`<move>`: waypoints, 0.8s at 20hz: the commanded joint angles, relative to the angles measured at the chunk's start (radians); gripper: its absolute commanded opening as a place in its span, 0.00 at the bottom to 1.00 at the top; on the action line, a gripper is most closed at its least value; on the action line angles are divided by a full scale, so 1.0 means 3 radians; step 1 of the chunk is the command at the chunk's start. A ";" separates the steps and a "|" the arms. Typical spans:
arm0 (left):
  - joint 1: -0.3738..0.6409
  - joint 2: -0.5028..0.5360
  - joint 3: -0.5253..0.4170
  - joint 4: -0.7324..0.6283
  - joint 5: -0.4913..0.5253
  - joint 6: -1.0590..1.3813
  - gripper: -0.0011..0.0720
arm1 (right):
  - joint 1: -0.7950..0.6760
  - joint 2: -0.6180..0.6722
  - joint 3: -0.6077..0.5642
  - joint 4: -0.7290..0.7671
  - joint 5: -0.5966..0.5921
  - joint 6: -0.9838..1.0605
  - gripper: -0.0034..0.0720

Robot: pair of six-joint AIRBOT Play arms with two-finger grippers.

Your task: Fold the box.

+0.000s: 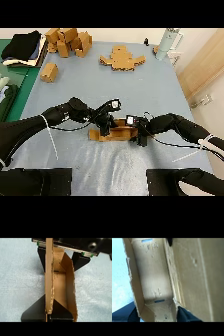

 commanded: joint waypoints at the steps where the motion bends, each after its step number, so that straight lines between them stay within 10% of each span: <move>1: 0.0000 -0.0001 -0.0001 0.0000 0.0001 0.0001 0.03 | 0.0003 -0.0003 -0.0001 -0.0001 -0.0004 0.0000 0.75; 9: 0.0001 -0.0004 -0.0001 0.0001 0.0118 0.0000 0.04 | 0.0003 -0.0003 -0.0001 -0.0001 -0.0001 0.0001 0.75; 11: 0.0001 0.0019 -0.0001 0.0001 0.0238 -0.0114 0.56 | 0.0003 -0.0003 -0.0001 -0.0001 -0.0001 0.0000 0.76; 12: 0.0001 0.0048 -0.0001 0.0014 0.0314 -0.0365 0.67 | 0.0003 -0.0003 -0.0001 -0.0001 -0.0001 0.0000 0.75; 16: 0.0003 0.0272 -0.0001 0.0526 0.0381 -0.0985 0.69 | 0.0003 -0.0003 -0.0001 -0.0001 -0.0003 0.0000 0.75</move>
